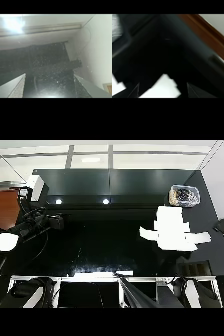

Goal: Fold the box and place the chain.

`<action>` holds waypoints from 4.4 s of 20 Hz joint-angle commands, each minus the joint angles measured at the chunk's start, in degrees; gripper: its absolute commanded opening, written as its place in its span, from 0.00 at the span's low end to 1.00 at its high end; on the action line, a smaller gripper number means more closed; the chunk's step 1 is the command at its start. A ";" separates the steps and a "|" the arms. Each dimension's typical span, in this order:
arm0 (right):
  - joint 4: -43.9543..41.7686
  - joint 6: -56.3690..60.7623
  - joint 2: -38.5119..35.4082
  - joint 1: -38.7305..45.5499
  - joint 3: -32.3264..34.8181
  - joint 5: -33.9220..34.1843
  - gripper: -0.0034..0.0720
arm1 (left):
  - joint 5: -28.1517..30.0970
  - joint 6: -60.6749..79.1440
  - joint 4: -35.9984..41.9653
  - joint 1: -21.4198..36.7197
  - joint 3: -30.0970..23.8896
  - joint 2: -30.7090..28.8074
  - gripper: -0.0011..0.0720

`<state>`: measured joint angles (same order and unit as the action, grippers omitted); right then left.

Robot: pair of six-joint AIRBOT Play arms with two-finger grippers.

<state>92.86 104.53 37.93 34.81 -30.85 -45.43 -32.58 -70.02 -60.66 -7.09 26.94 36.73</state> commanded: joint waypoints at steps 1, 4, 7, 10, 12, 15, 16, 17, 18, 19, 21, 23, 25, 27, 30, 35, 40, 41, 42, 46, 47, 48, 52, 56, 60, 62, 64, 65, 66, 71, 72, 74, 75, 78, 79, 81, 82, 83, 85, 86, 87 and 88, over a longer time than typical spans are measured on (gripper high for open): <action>-22.10 -22.14 7.76 20.13 -2.25 -5.99 0.98 | -2.14 0.00 0.04 -0.04 -0.02 0.04 0.98; -32.76 -38.14 19.76 26.73 -8.85 -17.35 0.97 | -2.43 0.00 0.02 -0.04 -0.02 0.04 0.98; -36.35 -49.27 35.17 28.28 -17.29 -35.93 0.98 | -2.16 0.00 0.04 -0.04 -0.02 0.04 0.98; -38.47 -47.67 46.84 27.06 -25.66 -42.05 0.97 | -2.32 -0.02 0.07 -0.04 -0.02 0.04 0.98; -35.45 -47.76 51.74 25.35 -30.10 -45.42 0.97 | -2.56 -0.02 0.07 -0.04 -0.02 0.04 0.98; -33.44 -50.21 57.46 22.95 -35.28 -48.83 0.97 | -2.47 0.00 0.00 -0.02 -0.02 0.04 0.98; -33.46 -50.21 59.04 22.29 -36.52 -48.94 0.97 | -2.38 -0.02 -0.20 -0.02 -0.02 0.04 0.98; -33.53 -50.49 60.22 21.75 -37.18 -49.24 0.92 | -2.38 -0.02 -0.15 -0.02 -0.02 0.04 0.98; -33.92 -50.62 61.24 21.20 -37.29 -49.29 0.76 | -2.40 -0.02 -0.13 -0.02 -0.02 0.04 0.98; -34.88 -50.80 62.05 20.70 -37.29 -49.31 0.76 | -2.40 -0.04 -0.13 -0.02 -0.02 0.04 0.98; -35.87 -51.01 63.06 19.76 -37.33 -49.46 0.76 | -2.38 -0.02 -0.15 -0.02 -0.02 0.04 0.98; -35.82 -50.97 63.52 18.86 -37.33 -49.75 0.76 | -2.36 -0.02 -0.15 -0.02 -0.02 0.04 0.98; -35.82 -50.97 63.52 17.62 -37.33 -50.31 0.76 | -2.36 -0.02 -0.15 -0.02 -0.02 0.04 0.98; -35.78 -50.97 63.54 16.35 -37.33 -50.99 0.76 | -2.36 -0.02 -0.15 -0.02 -0.02 0.04 0.98; -35.36 -50.97 63.54 14.64 -37.33 -51.82 0.76 | -2.36 -0.02 -0.15 -0.02 -0.02 0.04 0.98; -40.72 -52.70 63.52 14.34 -37.33 -53.66 0.36 | -2.43 0.00 -0.17 -0.02 -0.02 0.04 0.98; -44.46 -55.91 63.23 11.58 -37.33 -57.09 0.08 | -2.43 -0.02 -0.13 -0.02 -0.02 0.04 0.98; -44.41 -55.89 63.17 10.49 -37.33 -57.27 0.08 | -2.43 -0.02 -0.11 -0.04 -0.02 0.04 0.98; -44.44 -55.82 62.99 9.33 -37.29 -57.33 0.08 | -2.43 -0.02 -0.11 -0.04 -0.02 0.04 0.98; -45.13 -53.79 60.81 3.69 -34.95 -57.16 0.08 | -2.36 0.00 -0.15 -0.02 -0.02 0.04 0.98; -46.27 -53.16 59.78 2.38 -33.66 -56.22 0.08 | -2.36 0.00 -0.15 -0.04 -0.02 0.04 0.98; -48.37 -52.83 58.53 1.25 -32.17 -54.60 0.08 | -2.36 0.00 -0.13 -0.04 -0.02 0.04 0.98; -57.33 -52.81 49.75 -6.19 -24.92 -47.12 0.08 | -3.21 -0.02 2.10 -0.04 -0.02 0.04 0.98; -57.27 -50.07 36.02 -18.21 -15.45 -35.19 0.08 | -7.17 -0.02 7.72 -0.04 -0.02 1.57 0.98; -57.29 -47.87 20.46 -33.03 -2.01 -19.54 0.08 | -11.89 -0.02 14.53 -0.02 0.00 6.67 0.98; -57.20 -45.75 13.60 -40.13 1.73 -13.27 0.08 | -14.82 0.98 19.93 0.13 0.04 11.37 0.98; -56.13 -44.13 7.72 -45.83 3.76 -9.79 0.08 | -17.14 6.43 24.39 1.81 0.87 17.42 0.98; -55.43 -42.82 5.29 -47.98 4.59 -8.50 0.08 | -19.06 9.79 27.82 3.41 1.33 20.70 0.98; -54.86 -41.97 3.26 -49.75 5.18 -7.85 0.08 | -23.19 15.69 32.92 5.38 1.73 24.55 0.98; -54.93 -39.15 1.51 -55.15 5.44 -7.85 0.08 | -35.60 43.21 44.44 7.23 2.19 39.36 0.98; -54.90 -38.56 1.51 -55.80 5.44 -7.82 0.08 | -35.69 46.69 45.07 6.51 2.89 40.96 0.98; -54.93 -37.42 1.51 -56.63 5.44 -7.91 0.08 | -37.59 52.02 45.53 5.07 5.88 44.37 0.98; -54.93 -37.03 1.51 -56.89 5.44 -7.91 0.08 | -39.10 54.16 45.27 4.31 7.56 46.14 0.98; -54.88 -35.71 1.51 -56.85 5.44 -7.85 0.08 | -46.29 57.29 44.24 2.10 12.31 52.22 0.97; -54.90 -35.71 1.51 -56.85 5.44 -7.85 0.08 | -49.81 58.25 44.22 1.40 13.38 54.07 0.97; -54.88 -35.63 1.51 -56.85 5.42 -7.54 0.08 | -53.83 58.34 44.11 0.85 14.34 56.61 0.96; -54.86 -35.50 1.51 -56.85 5.44 -6.95 0.08 | -55.12 58.82 43.98 0.87 14.34 57.44 0.95; -54.86 -35.47 1.51 -56.83 5.44 -6.23 0.08 | -56.02 59.56 43.39 0.92 14.34 57.90 0.91; -54.86 -35.47 1.51 -56.83 5.44 -5.11 0.08 | -56.78 59.56 42.05 0.96 14.34 58.03 0.85; -54.77 -35.50 1.51 -56.83 5.44 -4.81 0.08 | -57.00 59.56 42.07 0.96 14.34 58.03 0.85; -54.58 -35.50 1.51 -56.83 5.44 -4.79 0.08 | -57.61 59.56 42.07 0.96 14.34 58.03 0.78; -54.18 -35.50 1.51 -56.83 5.44 -4.79 0.08 | -57.66 59.58 42.05 0.96 14.34 58.03 0.69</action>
<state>38.17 68.84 39.48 -21.98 -25.45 -51.11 -88.12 -11.20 -18.02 -6.02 40.99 94.11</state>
